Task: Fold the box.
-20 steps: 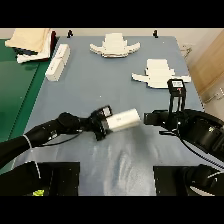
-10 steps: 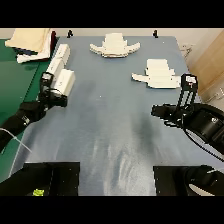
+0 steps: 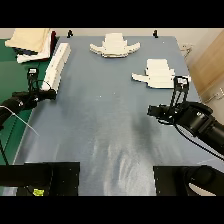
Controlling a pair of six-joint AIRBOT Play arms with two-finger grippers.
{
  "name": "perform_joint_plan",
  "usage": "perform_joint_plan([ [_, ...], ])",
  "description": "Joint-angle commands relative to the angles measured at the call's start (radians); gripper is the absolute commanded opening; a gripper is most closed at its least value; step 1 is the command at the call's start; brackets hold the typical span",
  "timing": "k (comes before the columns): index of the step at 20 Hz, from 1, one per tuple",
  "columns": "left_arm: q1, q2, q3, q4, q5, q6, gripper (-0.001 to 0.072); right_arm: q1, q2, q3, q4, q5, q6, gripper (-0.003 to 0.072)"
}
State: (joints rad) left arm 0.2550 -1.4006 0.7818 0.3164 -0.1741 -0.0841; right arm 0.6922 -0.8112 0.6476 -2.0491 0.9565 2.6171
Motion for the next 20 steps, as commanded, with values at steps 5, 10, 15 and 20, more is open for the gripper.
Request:
perform_joint_plan([
  [5, 0.006, -0.101, 0.104, 0.013, -0.020, -0.012, 0.0348, -0.002, -0.025, 0.003, 0.010, -0.043, 0.000, 0.0002],
  [10, 0.008, -0.102, 0.109, 0.013, -0.010, -0.013, 0.0349, -0.002, -0.025, 0.003, 0.012, -0.043, 0.000, 0.0002],
  [15, 0.008, -0.102, 0.109, 0.013, -0.023, -0.023, 0.0348, -0.001, -0.024, 0.003, 0.040, -0.042, 0.000, 0.0002],
  [20, 0.009, -0.102, 0.126, 0.092, -0.040, -0.136, 0.0350, -0.001, -0.024, 0.003, 0.042, -0.042, 0.001, 0.0002],
])
